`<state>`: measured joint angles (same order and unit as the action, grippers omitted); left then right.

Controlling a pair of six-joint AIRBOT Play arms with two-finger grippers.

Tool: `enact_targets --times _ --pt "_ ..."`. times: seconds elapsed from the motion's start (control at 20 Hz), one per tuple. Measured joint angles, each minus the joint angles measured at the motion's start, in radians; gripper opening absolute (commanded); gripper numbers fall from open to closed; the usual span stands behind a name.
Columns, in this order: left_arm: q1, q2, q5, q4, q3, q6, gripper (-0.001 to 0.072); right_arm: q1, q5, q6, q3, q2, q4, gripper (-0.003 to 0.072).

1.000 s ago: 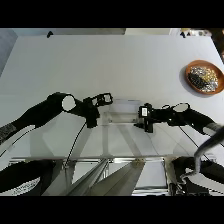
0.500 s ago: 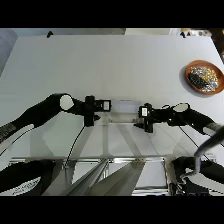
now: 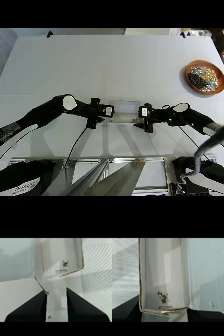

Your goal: Fold the box and place the chain.

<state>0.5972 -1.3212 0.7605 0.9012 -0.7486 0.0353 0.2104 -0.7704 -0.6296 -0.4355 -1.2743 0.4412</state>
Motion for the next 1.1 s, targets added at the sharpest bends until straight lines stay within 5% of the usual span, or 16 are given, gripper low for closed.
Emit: enact_targets --times 0.9,1.1 --pt "0.064 -0.011 -0.085 -0.157 0.0 0.013 0.0193 0.0 0.0 0.0 0.0 0.0 0.0 0.0318" --pt "0.086 -0.021 -0.093 -0.186 0.0 0.011 0.036 0.0 -0.001 0.0 0.0 0.0 0.0 0.0318"
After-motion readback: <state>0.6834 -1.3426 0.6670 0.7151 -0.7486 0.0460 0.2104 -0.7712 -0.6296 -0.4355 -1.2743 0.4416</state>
